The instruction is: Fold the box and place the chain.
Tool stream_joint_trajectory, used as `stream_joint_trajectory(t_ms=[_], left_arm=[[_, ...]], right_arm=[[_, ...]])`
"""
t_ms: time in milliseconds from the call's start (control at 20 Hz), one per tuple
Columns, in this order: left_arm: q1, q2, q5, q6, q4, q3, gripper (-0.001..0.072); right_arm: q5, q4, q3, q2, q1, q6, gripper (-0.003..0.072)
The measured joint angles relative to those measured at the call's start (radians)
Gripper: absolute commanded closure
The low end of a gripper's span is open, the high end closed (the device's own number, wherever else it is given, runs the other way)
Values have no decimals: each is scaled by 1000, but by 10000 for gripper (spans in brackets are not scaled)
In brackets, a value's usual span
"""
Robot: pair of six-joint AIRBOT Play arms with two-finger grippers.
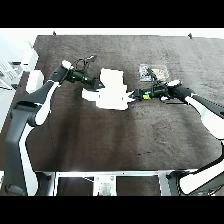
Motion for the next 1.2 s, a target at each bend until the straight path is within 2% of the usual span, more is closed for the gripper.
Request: stream_joint_trajectory(t_ms=[100,150,200,300,550,950,1200], left_arm=[[0,0,-4,10,-9,0,543],[0,0,-4,19,-14,0,610],[0,0,-8,31,-21,0,642],[-1,0,-14,61,-42,0,687],[2,0,-74,214,-95,-10,690],[25,-1,-185,512,-153,-75,695],[31,22,-201,654,-203,-139,694]], right_arm=[[0,-3,0,0,0,-8,656],[0,-4,0,0,0,-12,530],[0,-11,0,0,0,-19,418],[3,-8,0,0,0,-32,412],[32,-8,0,12,-46,-84,411],[128,49,0,123,-215,-105,412],[145,63,-2,152,-228,-116,413]])
